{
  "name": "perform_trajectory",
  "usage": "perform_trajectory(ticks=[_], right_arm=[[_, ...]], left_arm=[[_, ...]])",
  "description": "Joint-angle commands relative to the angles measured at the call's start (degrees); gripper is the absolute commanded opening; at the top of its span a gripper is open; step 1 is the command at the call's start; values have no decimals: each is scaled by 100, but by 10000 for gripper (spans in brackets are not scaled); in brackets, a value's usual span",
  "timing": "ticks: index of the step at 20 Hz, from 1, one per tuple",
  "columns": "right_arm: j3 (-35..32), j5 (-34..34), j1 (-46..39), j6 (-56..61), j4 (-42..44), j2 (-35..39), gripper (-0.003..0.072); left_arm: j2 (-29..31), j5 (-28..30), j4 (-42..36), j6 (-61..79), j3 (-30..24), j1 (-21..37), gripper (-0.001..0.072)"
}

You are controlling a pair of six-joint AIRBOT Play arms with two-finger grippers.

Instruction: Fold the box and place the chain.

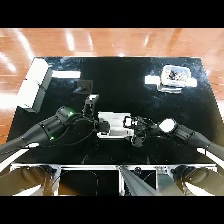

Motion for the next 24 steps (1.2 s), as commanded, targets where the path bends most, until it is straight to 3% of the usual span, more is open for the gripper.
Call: perform_trajectory(ticks=[1, 5, 7, 10, 22, 24], right_arm=[[4, 0, 4, 0, 2, 0, 464], [4, 0, 2, 0, 2, 0, 464], [4, 0, 2, 0, 2, 0, 464], [4, 0, 4, 2, 2, 0, 464], [4, 2, 4, 0, 2, 0, 461], [4, 2, 2, -2, 0, 0, 274]], left_arm=[[-4, 197, 74, -155, 74, -52, 611], [-44, 632, 782, -962, 398, -319, 589], [-179, 938, 1001, -1156, 595, -496, 506], [-577, 1320, 1014, -1209, 839, -680, 501], [-796, 1338, 1178, -1314, 1102, -802, 491], [-796, 1338, 1174, -1314, 1102, -802, 492]])
